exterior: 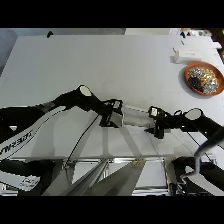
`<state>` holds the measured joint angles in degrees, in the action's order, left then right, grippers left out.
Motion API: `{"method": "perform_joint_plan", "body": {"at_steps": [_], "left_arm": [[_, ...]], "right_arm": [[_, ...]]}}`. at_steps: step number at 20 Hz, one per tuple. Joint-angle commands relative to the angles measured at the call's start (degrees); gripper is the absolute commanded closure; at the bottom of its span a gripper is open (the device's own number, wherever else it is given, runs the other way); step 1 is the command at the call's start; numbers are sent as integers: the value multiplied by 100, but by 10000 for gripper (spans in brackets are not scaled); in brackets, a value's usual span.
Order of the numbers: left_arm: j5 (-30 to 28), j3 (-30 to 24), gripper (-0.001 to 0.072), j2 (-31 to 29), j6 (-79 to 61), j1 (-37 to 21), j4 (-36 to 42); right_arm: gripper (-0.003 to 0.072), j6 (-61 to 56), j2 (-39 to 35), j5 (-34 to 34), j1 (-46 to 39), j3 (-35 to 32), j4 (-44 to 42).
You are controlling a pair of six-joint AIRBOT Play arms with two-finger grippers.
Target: Fold the box and place the chain.
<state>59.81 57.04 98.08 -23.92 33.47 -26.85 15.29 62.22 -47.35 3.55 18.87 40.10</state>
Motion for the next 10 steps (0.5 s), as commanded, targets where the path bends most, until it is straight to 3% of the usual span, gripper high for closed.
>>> {"method": "perform_joint_plan", "body": {"at_steps": [1, 7, 10], "left_arm": [[-92, 7, 12, 31, 107, 20, 118], [-251, 7, 12, 28, 109, 83, 227], [-221, 7, 11, -17, 212, -22, -105]], "right_arm": [[287, 0, 0, -2, 2, 4, -2], [287, 0, 0, -2, 2, 4, -2], [287, 0, 0, 0, 2, 4, -2]]}}
